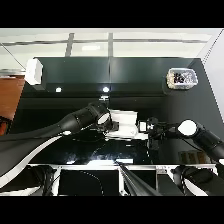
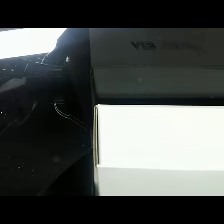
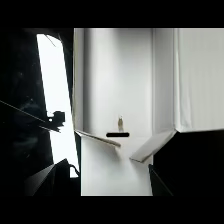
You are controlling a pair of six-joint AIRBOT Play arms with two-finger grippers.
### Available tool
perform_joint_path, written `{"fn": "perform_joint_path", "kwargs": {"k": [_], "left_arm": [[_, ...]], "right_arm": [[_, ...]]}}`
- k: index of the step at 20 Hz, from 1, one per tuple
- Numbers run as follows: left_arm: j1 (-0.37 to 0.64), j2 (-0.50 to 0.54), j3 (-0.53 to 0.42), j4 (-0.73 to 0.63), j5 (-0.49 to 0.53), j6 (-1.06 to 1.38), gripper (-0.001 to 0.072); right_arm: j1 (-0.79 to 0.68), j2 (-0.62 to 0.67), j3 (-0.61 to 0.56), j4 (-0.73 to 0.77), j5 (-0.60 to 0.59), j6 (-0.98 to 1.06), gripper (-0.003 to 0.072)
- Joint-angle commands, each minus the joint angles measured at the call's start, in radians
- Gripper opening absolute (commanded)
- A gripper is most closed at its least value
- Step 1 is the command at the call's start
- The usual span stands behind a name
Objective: Fold the box and place the chain.
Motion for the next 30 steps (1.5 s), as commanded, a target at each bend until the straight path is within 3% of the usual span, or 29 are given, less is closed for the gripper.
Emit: {"fn": "perform_joint_path", "kwargs": {"k": [1,4,5,6,7,11,14,15,20,30], "left_arm": [[0.0,-0.006,0.001,0.006,0.015,-0.016,0.0031],[0.0,-0.006,0.001,0.002,0.025,-0.016,0.0032],[0.0,-0.006,0.001,0.002,0.023,-0.016,0.0032],[0.0,-0.006,0.001,0.002,0.023,-0.016,0.0032],[0.0,-0.006,0.001,0.001,0.023,-0.016,0.0032],[0.0,-0.006,0.001,0.002,0.023,-0.016,0.0032],[0.0,-0.006,0.001,0.002,0.024,-0.016,0.0032],[0.0,-0.006,0.001,0.001,0.024,-0.016,0.0032],[0.0,-0.006,0.001,-0.02,0.02,-0.008,0.0031],[0.0,-0.006,0.001,-0.02,0.021,-0.009,0.003]], "right_arm": [[-0.008,-0.009,0.0,0.023,-0.025,-0.034,0.0696],[-0.008,-0.062,0.0,0.1,-0.102,-0.08,0.0695],[-0.007,-0.08,0.0,0.125,-0.102,-0.102,0.0655],[-0.007,-0.091,0.0,0.138,-0.102,-0.111,0.0569],[0.0,-0.093,0.0,0.135,-0.105,-0.114,0.057],[0.051,-0.095,0.0,0.137,-0.109,-0.114,0.0302],[0.091,-0.098,0.001,0.142,-0.129,-0.095,0.0271],[0.097,-0.098,0.001,0.146,-0.135,-0.08,0.0189],[0.099,-0.109,0.0,0.273,-0.17,-0.076,0.0189],[0.1,-0.114,0.0,0.275,-0.179,-0.076,0.019]]}}
